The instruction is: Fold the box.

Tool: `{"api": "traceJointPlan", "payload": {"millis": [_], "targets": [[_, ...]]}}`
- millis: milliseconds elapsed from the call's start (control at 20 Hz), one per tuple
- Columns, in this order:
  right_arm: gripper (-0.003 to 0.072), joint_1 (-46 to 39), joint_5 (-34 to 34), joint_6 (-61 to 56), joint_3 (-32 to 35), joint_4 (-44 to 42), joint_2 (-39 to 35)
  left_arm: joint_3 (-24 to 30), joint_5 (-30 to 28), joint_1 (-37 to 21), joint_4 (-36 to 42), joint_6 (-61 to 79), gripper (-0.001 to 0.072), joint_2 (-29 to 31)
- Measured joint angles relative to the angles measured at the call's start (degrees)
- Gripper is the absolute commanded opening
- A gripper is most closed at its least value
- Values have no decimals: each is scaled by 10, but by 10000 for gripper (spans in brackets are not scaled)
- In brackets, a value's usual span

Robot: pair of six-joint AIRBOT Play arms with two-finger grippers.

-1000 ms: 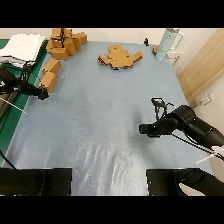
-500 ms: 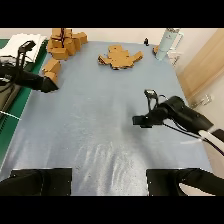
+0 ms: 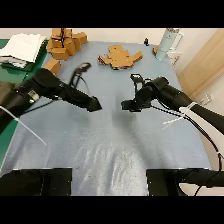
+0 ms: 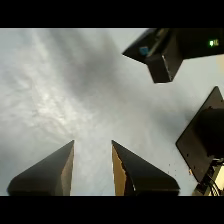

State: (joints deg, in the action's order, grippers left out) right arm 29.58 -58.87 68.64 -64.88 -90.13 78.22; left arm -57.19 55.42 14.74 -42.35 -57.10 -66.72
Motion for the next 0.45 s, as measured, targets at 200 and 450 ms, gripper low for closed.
{"api": "traceJointPlan", "payload": {"millis": [200,450], "targets": [[20,0,-1,7,-11,-1,8,13,-54,64,2,-10,346,-20],[20,0,-1,9,-15,-3,10,17,-75,89,2,-13,346,-28]]}}
